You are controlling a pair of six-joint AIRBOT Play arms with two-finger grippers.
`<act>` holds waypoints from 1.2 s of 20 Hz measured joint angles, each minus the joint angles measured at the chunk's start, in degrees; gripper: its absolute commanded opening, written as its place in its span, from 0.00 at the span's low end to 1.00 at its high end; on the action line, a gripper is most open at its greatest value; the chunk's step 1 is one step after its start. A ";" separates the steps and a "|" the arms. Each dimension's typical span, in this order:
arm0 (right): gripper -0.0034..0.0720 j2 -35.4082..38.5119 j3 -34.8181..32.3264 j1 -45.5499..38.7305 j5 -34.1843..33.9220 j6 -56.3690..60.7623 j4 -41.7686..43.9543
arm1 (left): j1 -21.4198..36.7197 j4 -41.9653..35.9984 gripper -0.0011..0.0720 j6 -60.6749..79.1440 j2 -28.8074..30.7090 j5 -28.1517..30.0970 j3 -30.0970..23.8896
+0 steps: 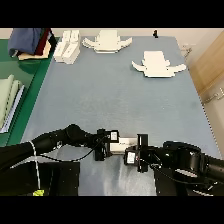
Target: Fold the box.
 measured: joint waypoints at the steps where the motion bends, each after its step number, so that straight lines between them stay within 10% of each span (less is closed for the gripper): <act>1: 0.05 -0.24 0.00 0.00 0.00 0.00 0.02 | 0.00 0.00 0.67 0.00 0.00 0.00 0.00; 13: 0.05 -2.62 0.04 0.00 -0.04 0.00 0.02 | 0.00 0.04 0.67 0.02 0.00 0.00 0.00; 24: 0.05 9.49 0.11 -0.02 0.66 0.02 -1.68 | 0.00 -0.07 0.67 -0.09 0.00 -0.09 0.00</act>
